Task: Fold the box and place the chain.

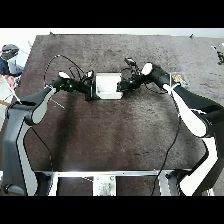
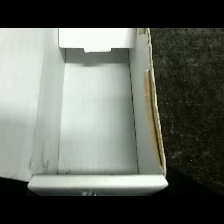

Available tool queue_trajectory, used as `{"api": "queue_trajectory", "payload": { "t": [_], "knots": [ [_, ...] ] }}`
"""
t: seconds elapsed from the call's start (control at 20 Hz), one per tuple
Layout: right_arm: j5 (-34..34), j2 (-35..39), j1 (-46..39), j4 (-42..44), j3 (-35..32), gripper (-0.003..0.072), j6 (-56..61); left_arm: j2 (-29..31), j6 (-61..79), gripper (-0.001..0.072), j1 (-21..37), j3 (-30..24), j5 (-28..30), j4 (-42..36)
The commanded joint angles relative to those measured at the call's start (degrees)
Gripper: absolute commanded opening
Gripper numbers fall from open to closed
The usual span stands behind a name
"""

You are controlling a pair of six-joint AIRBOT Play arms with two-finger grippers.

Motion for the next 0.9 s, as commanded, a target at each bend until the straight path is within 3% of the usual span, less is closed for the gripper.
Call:
{"api": "queue_trajectory", "payload": {
  "t": [0.0, 0.15, 0.3, 0.5, 0.6, 0.85],
  "knots": [
    [6.67, -3.30, 2.12, -10.40, 7.80, 0.0458, 7.93, 0.00, 0.02, 0.0409, 0.02, 0.00, -0.02, 0.02],
    [13.99, -7.06, 4.74, -18.88, 15.41, 0.0458, 14.49, 0.00, 0.02, 0.0409, 0.02, 0.00, -0.02, 0.02],
    [16.44, -9.62, 6.69, -22.12, 19.54, 0.0458, 18.93, 0.00, 0.02, 0.0409, 0.02, 0.00, -0.02, 0.02],
    [15.96, -10.32, 8.24, -25.73, 19.65, 0.0457, 24.90, 0.00, 0.02, 0.0409, 0.02, 0.00, -0.02, 0.02],
    [15.67, -10.34, 8.76, -25.86, 19.65, 0.0337, 25.57, 0.00, 0.02, 0.0409, 0.02, 0.00, -0.02, 0.02],
    [16.55, -10.34, 8.79, -27.02, 19.63, 0.0336, 28.11, 0.00, 0.02, 0.0409, 0.02, 0.00, -0.04, 0.02]
  ]
}}
